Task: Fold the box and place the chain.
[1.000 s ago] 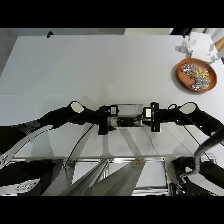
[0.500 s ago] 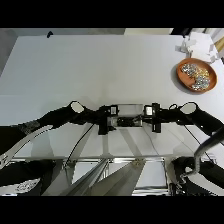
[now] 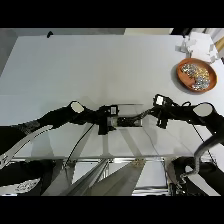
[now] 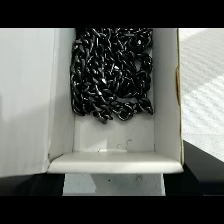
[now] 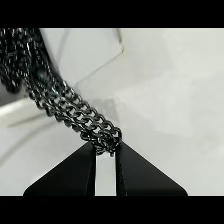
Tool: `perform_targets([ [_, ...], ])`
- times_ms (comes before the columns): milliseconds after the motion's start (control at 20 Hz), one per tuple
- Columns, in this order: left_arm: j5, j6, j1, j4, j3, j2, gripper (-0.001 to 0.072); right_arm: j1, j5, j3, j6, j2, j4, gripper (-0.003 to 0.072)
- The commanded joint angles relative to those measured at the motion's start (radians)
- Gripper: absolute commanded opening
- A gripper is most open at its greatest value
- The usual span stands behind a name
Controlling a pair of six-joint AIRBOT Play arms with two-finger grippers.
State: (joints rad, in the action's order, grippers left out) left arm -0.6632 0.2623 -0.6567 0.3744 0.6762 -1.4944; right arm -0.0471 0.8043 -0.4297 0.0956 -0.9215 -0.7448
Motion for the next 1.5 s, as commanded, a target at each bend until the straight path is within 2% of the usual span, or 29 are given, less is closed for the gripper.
perform_targets([
  [0, 0.000, 0.000, 0.000, 0.000, 0.000, 0.001, 0.0296, 0.006, 0.055, 0.000, -0.047, 0.084, 0.148, 0.0007],
  [150, 0.000, 0.000, 0.000, 0.000, 0.000, 0.001, 0.0296, -0.006, 0.087, 0.000, -0.047, 0.097, 0.290, 0.0007],
  [800, 0.000, 0.000, 0.000, 0.000, 0.000, 0.001, 0.0296, -0.235, 0.095, 0.000, -0.047, 0.060, 0.316, 0.0008],
  [1100, 0.000, 0.000, 0.000, 0.000, 0.000, 0.001, 0.0296, -0.332, -0.052, 0.000, -0.070, -0.077, 0.465, 0.0008],
  [1450, 0.000, 0.000, 0.000, 0.000, 0.000, 0.001, 0.0296, -0.332, -0.054, 0.000, -0.073, -0.106, 0.464, 0.0010],
])
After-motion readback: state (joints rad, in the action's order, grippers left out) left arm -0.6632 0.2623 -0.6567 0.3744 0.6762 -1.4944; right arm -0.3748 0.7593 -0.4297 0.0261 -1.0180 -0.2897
